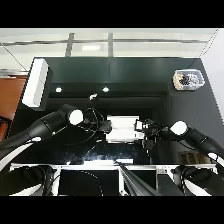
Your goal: Fold the box and place the chain.
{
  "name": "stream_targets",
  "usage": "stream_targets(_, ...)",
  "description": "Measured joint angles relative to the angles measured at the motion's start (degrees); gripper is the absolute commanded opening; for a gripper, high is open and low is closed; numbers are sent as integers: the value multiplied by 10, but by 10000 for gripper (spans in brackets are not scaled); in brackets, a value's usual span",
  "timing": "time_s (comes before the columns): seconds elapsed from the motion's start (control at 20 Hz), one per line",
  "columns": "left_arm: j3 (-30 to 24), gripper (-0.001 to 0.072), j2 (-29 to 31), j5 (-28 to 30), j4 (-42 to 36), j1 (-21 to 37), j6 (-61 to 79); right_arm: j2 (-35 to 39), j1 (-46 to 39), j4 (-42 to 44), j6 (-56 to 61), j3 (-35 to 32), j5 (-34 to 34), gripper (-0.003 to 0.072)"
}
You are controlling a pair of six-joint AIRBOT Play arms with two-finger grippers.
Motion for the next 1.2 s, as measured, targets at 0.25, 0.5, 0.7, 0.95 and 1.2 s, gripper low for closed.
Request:
stream_targets(0.25, 60, 684, -31, -74, 75, -45, -83, 0, 0, 0, 0, 0, 0, 254)
stream_targets(0.5, 91, 558, -69, -121, 114, -73, -170, 0, 0, 0, 0, 0, 0, 254)
stream_targets(0.7, 101, 518, -87, -144, 122, -79, -202, 0, 0, 0, 0, 0, 0, 254)
stream_targets(0.95, 136, 464, -113, -162, 127, -85, -231, 0, 0, 0, 0, 0, 0, 254)
stream_targets(1.2, 171, 464, -139, -181, 144, -101, -242, 0, 0, 0, 0, 0, 0, 254)
